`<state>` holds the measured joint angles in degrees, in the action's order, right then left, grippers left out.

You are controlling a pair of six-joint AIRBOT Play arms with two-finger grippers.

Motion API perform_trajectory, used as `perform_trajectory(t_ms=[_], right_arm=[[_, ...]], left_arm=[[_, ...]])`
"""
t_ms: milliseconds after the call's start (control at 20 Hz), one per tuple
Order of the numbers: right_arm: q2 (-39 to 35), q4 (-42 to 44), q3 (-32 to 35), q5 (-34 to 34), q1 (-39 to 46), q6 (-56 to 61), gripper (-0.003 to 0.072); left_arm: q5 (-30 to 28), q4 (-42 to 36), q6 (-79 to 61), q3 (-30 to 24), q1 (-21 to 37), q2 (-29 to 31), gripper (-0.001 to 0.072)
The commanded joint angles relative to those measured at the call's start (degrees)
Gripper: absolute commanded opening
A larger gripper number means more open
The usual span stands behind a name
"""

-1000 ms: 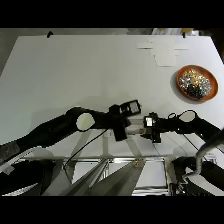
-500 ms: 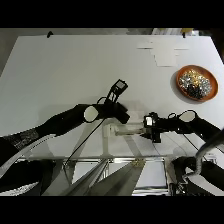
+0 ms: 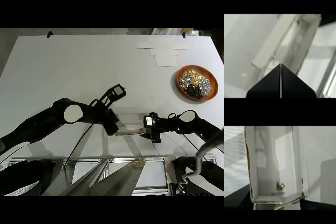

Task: Fold the box and place the chain.

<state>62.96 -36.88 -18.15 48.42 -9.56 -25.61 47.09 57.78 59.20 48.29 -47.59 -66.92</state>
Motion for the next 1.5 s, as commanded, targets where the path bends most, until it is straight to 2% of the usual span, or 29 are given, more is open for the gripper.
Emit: perform_trajectory(t_ms=[0, 250, 550, 700, 850, 900, 1000, 1100, 1300, 1450], right_arm=[[0.02, 0.00, 0.00, 0.07, -0.02, 0.00, 0.0411], [0.02, 0.00, 0.00, 0.07, 0.00, 0.02, 0.0411], [0.02, 0.00, 0.00, 0.09, 0.00, 0.02, 0.0411], [0.02, 0.00, 0.00, 0.09, 0.00, 0.02, 0.0411], [0.02, 0.00, 0.00, 0.09, 0.00, 0.02, 0.0411], [0.02, 0.00, 0.00, 0.09, 0.00, 0.00, 0.0411], [0.02, 0.00, 0.00, 0.09, 0.00, 0.02, 0.0411], [0.02, 0.00, 0.00, 0.09, -0.02, 0.00, 0.0411], [0.02, 0.00, 0.00, 0.09, -0.02, 0.02, 0.0411], [0.02, 0.00, 0.00, 0.09, 0.00, 0.02, 0.0411]], left_arm=[[5.16, 1.84, -3.69, -2.64, -0.39, 0.33, 0.0001], [4.48, 0.57, -7.58, -6.54, 0.57, -0.28, 0.0001], [9.46, 1.20, -13.40, -7.17, 3.91, -0.28, 0.0014], [9.31, 1.18, -22.99, -7.26, 5.35, -0.46, 0.0109], [7.72, 0.90, -32.46, -7.26, 5.55, -0.46, 0.0312], [6.12, 0.39, -34.12, -7.26, 5.55, -0.46, 0.0340], [2.05, -0.96, -35.67, -7.26, 5.53, -0.50, 0.0354], [0.57, -1.60, -35.65, -7.26, 5.31, -0.52, 0.0354], [5.16, -1.84, -33.07, -7.21, 5.11, 0.72, 0.0353], [6.01, -2.95, -30.45, -7.21, 5.16, 6.82, 0.0345]])
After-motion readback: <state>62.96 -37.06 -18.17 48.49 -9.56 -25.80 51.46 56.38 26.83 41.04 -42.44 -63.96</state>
